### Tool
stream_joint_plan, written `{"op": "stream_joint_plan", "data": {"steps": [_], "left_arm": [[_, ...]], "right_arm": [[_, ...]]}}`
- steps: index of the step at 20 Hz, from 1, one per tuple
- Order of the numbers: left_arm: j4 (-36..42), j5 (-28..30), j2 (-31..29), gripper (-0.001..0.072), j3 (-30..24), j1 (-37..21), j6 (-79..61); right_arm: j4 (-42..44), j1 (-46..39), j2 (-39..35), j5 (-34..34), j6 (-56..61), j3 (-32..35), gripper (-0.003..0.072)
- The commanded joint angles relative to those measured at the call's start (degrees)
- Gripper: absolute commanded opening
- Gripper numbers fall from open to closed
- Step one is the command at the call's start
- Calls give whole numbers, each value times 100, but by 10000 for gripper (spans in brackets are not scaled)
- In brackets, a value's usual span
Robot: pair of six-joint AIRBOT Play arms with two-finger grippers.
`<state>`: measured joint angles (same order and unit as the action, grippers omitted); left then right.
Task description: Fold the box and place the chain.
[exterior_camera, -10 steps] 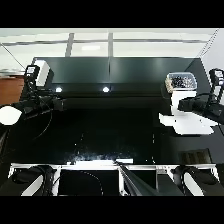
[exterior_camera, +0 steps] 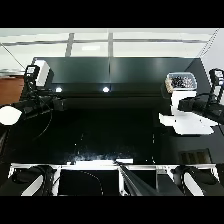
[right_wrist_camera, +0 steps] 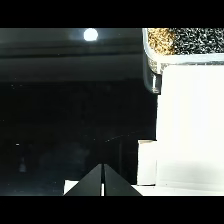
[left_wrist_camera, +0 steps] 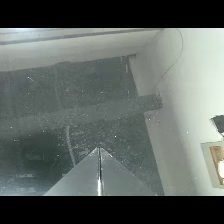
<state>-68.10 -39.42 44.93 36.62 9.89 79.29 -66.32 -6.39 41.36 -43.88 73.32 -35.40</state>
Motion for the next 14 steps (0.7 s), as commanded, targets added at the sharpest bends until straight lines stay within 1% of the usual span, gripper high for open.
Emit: {"op": "stream_joint_plan", "data": {"steps": [1, 4, 7, 8, 9, 10, 11, 12, 13, 14], "left_arm": [[0, 2, -4, 30, -4, 2, 0], [11, 57, -4, 30, -4, 4, 0], [177, 525, -4, 30, -4, 4, 0], [264, 682, 0, 30, -11, 4, 0], [278, 914, 24, 30, -15, 4, 0], [291, 1152, 74, 81, -15, 4, 2], [341, 1300, 138, 379, -15, 11, 2], [409, 1373, 212, 696, -15, 31, 9], [424, 1335, 275, 703, -4, 55, 7], [431, 1261, 313, 703, 0, 118, 7]], "right_arm": [[0, -2, -2, 0, 0, 0, 15], [2, -2, -2, 2, 0, 0, 15], [208, -2, -2, 52, 0, 0, 15], [369, 0, 0, 282, 0, 0, 16], [435, 0, 2, 597, 0, 0, 47], [396, -2, 24, 835, 0, 0, 413], [271, -2, 94, 1045, 2, 0, 720], [11, -11, 229, 1239, 46, -7, 720], [-496, -111, 448, 1314, 411, -68, 720], [-1158, -361, 717, 1274, 1082, -214, 720]]}}
